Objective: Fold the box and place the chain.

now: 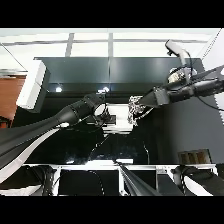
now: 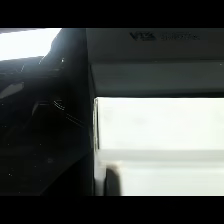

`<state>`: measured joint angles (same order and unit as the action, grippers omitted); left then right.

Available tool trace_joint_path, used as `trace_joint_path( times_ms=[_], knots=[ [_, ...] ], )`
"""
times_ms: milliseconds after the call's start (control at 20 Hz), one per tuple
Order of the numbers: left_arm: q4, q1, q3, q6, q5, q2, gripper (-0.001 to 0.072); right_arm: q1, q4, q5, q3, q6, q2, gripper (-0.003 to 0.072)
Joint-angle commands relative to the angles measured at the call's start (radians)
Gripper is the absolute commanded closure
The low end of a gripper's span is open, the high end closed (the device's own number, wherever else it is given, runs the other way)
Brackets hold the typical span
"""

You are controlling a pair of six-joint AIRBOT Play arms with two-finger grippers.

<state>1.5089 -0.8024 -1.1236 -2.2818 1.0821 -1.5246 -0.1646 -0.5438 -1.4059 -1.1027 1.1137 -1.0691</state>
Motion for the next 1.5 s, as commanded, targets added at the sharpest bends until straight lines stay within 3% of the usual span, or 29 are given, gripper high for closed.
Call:
trace_joint_path(
  times_ms=[0, 350, 650, 750, 950, 1050, 1100, 1150, 1200, 1350, 1450],
  knots=[
    [0.000, 0.001, 0.000, 0.000, 0.000, 0.000, 0.0678, -0.048, -0.004, 0.098, 0.079, -0.012, -0.015, 0.0671],
    [0.000, 0.001, 0.000, 0.000, 0.000, 0.000, 0.0678, -0.125, -0.009, 0.357, 0.326, -0.011, -0.040, 0.0670],
    [0.000, 0.001, 0.000, 0.000, 0.002, 0.000, 0.0678, -0.181, -0.013, 0.416, 0.352, -0.011, -0.116, 0.0663],
    [0.000, 0.001, 0.000, 0.000, 0.002, 0.000, 0.0678, -0.150, -0.012, 0.393, 0.345, -0.011, -0.115, 0.0284],
    [0.000, 0.001, 0.000, 0.000, 0.002, 0.000, 0.0678, 0.027, -0.093, 0.251, 0.309, -0.011, -0.054, 0.0284],
    [0.000, 0.001, 0.000, 0.000, 0.002, 0.000, 0.0678, 0.127, -0.230, 0.262, 0.306, -0.006, 0.003, 0.0284],
    [0.000, 0.001, 0.000, 0.000, 0.002, 0.000, 0.0678, 0.163, -0.342, 0.297, 0.307, 0.039, 0.019, 0.0283],
    [0.000, 0.001, 0.000, 0.000, 0.002, 0.000, 0.0678, 0.176, -0.425, 0.344, 0.311, 0.109, 0.021, 0.0188],
    [0.000, 0.001, 0.000, 0.000, 0.001, 0.000, 0.0678, 0.174, -0.468, 0.396, 0.320, 0.148, 0.019, -0.0034],
    [0.000, 0.001, 0.000, 0.000, 0.000, 0.000, 0.0678, 0.119, -0.519, 0.539, 0.322, 0.201, -0.010, -0.0034],
    [0.000, 0.001, 0.000, 0.000, 0.000, 0.000, 0.0678, 0.059, -0.648, 0.684, 0.322, 0.363, -0.038, -0.0034]
  ],
)
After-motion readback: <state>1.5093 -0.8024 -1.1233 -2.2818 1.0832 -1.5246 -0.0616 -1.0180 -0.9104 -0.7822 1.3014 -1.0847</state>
